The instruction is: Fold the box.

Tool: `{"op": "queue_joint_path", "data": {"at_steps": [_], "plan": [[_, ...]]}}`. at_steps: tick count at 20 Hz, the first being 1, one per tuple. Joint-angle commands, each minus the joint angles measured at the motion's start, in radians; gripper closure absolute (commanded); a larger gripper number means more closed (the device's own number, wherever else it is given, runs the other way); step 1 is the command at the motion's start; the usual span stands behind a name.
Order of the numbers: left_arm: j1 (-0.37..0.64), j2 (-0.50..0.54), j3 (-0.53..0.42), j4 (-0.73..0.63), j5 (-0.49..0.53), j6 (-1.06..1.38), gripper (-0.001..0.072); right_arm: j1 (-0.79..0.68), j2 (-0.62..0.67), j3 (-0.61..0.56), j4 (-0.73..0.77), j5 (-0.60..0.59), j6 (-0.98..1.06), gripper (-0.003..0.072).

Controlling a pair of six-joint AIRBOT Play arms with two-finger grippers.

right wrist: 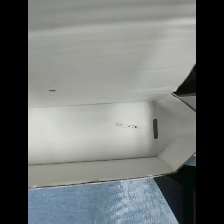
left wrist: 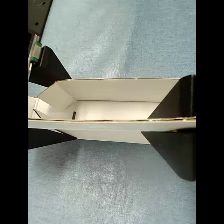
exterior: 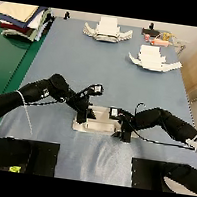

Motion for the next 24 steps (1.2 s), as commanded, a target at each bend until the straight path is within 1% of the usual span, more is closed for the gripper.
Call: {"op": "queue_joint_path", "data": {"at_steps": [1,10,11,12,13,18,24], "plan": [[0.001,0.000,0.000,0.000,0.000,0.000,0.0695,0.000,0.002,0.003,0.004,0.019,-0.003,0.0184],[0.001,0.000,0.000,0.000,0.000,0.000,0.0695,0.000,0.016,0.008,0.004,0.013,-0.003,0.0176],[0.001,0.000,0.000,0.000,0.000,0.000,0.0695,0.000,0.016,0.002,0.004,0.013,-0.002,0.0145],[0.001,0.000,0.000,0.000,0.000,0.000,0.0695,0.000,0.014,-0.003,0.005,0.009,-0.002,0.0079],[0.001,0.000,0.000,0.000,0.000,0.000,0.0695,0.000,0.014,-0.008,0.005,0.004,-0.002,0.0032],[0.001,0.000,0.000,0.000,0.000,0.000,0.0694,0.000,0.015,-0.018,0.004,-0.019,-0.002,0.0032],[0.001,0.000,0.000,0.000,0.000,0.000,0.0695,0.000,0.015,-0.031,0.005,-0.005,-0.002,0.0038]]}}
